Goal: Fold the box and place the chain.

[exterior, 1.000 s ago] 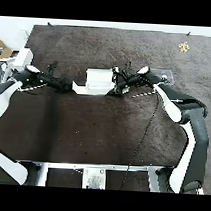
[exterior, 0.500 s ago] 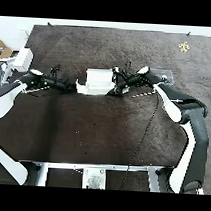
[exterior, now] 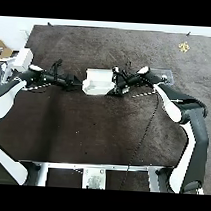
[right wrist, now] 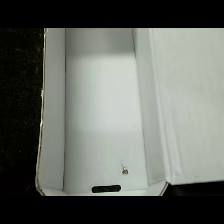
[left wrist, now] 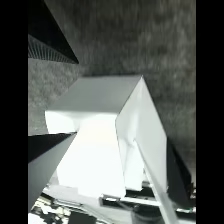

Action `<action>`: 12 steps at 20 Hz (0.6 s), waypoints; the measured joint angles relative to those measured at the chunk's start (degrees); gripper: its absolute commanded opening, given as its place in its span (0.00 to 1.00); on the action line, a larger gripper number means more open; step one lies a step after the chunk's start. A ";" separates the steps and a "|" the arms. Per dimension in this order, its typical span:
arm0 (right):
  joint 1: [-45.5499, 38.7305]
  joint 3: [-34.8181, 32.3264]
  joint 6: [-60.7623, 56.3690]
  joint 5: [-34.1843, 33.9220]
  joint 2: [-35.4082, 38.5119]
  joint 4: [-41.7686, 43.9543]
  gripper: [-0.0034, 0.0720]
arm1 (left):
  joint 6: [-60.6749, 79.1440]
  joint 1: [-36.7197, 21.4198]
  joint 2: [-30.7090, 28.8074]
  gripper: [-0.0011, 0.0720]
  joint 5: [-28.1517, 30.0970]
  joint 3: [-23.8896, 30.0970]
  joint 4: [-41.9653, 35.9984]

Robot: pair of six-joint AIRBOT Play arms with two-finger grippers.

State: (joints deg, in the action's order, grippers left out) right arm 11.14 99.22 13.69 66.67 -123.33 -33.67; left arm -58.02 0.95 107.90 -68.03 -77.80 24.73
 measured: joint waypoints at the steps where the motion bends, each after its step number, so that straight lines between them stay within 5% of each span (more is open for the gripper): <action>1: 0.00 0.00 0.00 -0.02 0.00 0.00 0.55 | 0.00 0.44 -0.04 0.64 -0.07 -0.42 0.15; 5: 0.00 0.00 0.00 0.00 0.00 0.00 0.55 | -1.03 2.78 -0.11 0.64 -0.37 -3.58 2.54; 7: 0.00 0.00 -0.02 0.00 0.00 0.00 0.55 | -3.26 4.00 -0.11 0.50 -0.50 -5.75 5.46; 12: 0.00 0.00 -0.02 0.00 0.00 0.00 0.55 | -9.60 6.78 -0.15 0.49 -1.20 -10.19 14.01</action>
State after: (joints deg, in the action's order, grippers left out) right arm 11.14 99.22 13.67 66.67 -123.33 -33.67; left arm -67.61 7.73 107.74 -69.23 -87.99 38.74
